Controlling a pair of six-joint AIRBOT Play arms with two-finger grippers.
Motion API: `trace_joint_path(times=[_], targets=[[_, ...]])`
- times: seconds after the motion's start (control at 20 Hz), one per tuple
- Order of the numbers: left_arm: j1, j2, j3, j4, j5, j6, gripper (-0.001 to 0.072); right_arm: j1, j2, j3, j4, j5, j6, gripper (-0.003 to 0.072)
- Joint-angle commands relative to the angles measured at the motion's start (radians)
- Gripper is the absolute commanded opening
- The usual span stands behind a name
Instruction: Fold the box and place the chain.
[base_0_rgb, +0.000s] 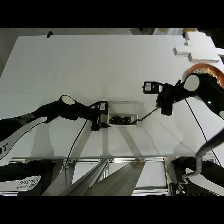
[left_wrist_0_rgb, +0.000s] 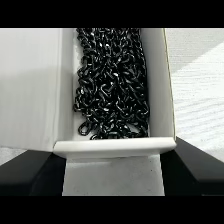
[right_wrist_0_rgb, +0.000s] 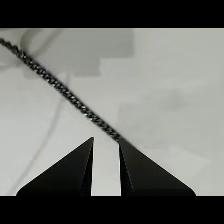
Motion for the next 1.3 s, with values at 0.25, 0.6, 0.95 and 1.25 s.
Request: trace_joint_path(times=[0.25,0.6,0.95,1.25], targets=[[0.000,0.001,0.000,0.000,0.000,0.000,0.0256,-0.006,-0.181,-0.006,-0.016,0.001,-0.074,0.0184],[0.000,0.001,0.000,0.000,0.000,0.000,0.0256,-0.006,-0.211,-0.007,-0.003,-0.039,-0.154,0.0227],[0.000,0.001,0.000,0.000,0.000,0.000,0.0256,-0.005,-0.243,-0.008,-0.003,-0.021,-0.150,0.0019],[0.000,0.001,0.000,0.000,0.000,0.000,0.0256,-0.005,-0.149,-0.008,-0.005,0.068,-0.128,0.0019]])
